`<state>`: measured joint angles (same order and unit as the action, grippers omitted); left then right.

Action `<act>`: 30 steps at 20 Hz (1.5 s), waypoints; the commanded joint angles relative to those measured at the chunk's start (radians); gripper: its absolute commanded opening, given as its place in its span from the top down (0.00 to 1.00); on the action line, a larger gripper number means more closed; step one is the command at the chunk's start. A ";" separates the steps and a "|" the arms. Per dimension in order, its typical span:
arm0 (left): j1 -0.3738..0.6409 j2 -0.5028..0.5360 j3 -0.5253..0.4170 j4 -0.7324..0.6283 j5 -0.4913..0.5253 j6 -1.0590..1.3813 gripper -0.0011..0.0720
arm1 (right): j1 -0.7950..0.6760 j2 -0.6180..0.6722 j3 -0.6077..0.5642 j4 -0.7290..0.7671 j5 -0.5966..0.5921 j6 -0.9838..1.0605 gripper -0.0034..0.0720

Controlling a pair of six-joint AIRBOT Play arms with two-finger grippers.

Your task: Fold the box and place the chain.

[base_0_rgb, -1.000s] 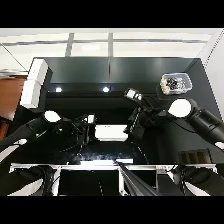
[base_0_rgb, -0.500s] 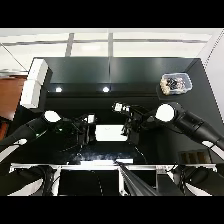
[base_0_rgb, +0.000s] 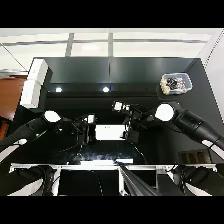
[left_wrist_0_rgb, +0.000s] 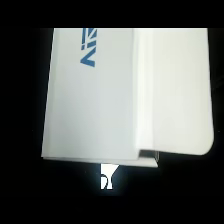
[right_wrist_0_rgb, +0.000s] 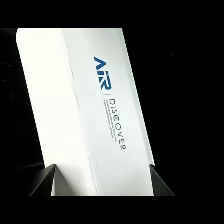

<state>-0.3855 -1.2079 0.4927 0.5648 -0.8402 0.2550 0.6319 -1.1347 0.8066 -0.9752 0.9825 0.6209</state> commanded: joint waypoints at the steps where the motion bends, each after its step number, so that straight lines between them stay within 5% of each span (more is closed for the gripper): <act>1: 0.000 0.000 0.000 0.000 -0.001 -0.001 0.38 | 0.001 0.000 0.005 -0.040 -0.007 -0.001 0.06; 4: 0.000 0.000 0.000 0.000 -0.001 -0.001 0.38 | 0.008 -0.001 0.005 -0.053 -0.011 -0.001 0.21; 6: -0.001 0.000 0.000 0.000 -0.001 -0.001 0.38 | 0.027 -0.001 0.005 -0.073 -0.024 0.000 0.41; 7: 0.000 0.000 0.000 0.000 -0.002 -0.001 0.38 | 0.038 -0.001 0.005 -0.085 -0.027 0.000 0.42; 8: 0.000 0.000 0.000 0.000 -0.001 -0.001 0.38 | 0.047 -0.001 0.005 -0.094 -0.026 0.001 0.55; 30: 0.000 0.000 0.000 0.000 -0.002 -0.001 0.38 | 0.051 0.000 0.028 -0.097 -0.025 0.083 0.56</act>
<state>-0.3855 -1.2076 0.4927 0.5644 -0.8417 0.2546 0.6823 -1.1358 0.8337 -1.0729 0.9546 0.7010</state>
